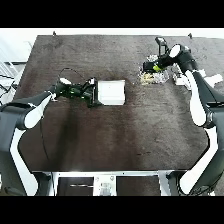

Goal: Fold the box and place the chain.

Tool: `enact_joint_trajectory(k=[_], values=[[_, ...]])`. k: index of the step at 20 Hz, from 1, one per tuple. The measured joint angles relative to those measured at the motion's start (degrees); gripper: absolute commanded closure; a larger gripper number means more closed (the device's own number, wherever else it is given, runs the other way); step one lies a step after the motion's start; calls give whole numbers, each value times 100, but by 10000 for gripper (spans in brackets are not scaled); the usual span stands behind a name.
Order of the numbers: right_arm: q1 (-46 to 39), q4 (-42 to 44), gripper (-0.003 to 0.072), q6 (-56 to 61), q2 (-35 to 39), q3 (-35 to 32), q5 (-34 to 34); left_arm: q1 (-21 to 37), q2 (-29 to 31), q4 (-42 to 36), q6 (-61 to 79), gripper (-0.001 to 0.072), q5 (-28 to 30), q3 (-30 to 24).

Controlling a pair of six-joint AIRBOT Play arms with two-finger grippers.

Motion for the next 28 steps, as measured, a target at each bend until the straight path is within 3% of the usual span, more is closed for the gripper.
enact_joint_trajectory(k=[6, 18, 28], values=[[7, -20, 678, -203, 802, 0, 435, 0, 0, 2, 0, 373, 0, 0], [299, -4, 678, -811, 3327, 2, 688, 0, 0, 2, 0, 373, 0, 0], [1473, -2, 678, -981, 3956, -162, 935, 0, 0, 2, 0, 373, 0, 0]])
